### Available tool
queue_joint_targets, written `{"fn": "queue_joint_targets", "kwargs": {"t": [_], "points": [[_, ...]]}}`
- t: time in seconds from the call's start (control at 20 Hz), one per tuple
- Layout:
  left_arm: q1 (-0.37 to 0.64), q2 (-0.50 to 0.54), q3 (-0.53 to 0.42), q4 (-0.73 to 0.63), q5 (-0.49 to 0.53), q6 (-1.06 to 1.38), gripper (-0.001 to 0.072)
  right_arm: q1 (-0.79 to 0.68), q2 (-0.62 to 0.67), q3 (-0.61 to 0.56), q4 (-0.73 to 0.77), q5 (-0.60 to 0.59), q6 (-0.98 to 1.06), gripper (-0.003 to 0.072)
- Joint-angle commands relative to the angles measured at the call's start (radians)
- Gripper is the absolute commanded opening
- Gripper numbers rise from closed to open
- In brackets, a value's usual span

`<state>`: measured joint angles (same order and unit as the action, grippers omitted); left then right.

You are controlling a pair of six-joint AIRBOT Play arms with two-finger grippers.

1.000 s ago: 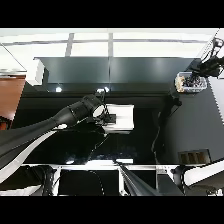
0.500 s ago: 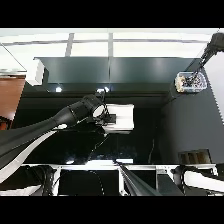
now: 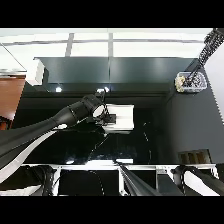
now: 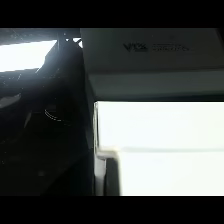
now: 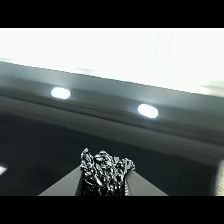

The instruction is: Fold the box and place the chain.

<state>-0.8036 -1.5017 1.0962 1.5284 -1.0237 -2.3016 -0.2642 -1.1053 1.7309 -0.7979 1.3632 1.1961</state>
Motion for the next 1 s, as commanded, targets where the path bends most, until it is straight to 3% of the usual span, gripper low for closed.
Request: {"fn": "queue_joint_targets", "kwargs": {"t": [0.0,0.15,0.25,0.4,0.6,0.8,0.95], "points": [[0.000,0.000,0.000,0.000,0.000,0.000,0.0025,0.005,0.037,0.000,0.222,0.061,-0.019,0.0008],[0.000,0.000,0.000,0.000,0.000,0.000,0.0025,0.042,0.037,0.000,0.251,0.106,-0.019,0.0009],[0.000,0.000,0.000,0.000,0.000,0.000,0.0025,0.107,0.037,-0.017,0.165,0.162,-0.019,0.0009],[0.000,0.000,0.000,0.000,0.000,0.000,0.0025,0.236,0.037,-0.132,0.106,0.214,-0.020,0.0010],[0.000,0.000,0.000,0.000,-0.001,0.000,0.0025,0.381,0.037,-0.298,0.109,0.150,-0.017,0.0010],[0.000,0.000,0.000,0.000,0.000,0.000,0.0025,0.410,0.037,-0.421,0.126,0.142,-0.019,0.0010],[0.000,0.000,0.000,0.000,0.000,0.001,0.0025,0.435,0.037,-0.552,0.226,0.055,-0.034,0.0010]]}}
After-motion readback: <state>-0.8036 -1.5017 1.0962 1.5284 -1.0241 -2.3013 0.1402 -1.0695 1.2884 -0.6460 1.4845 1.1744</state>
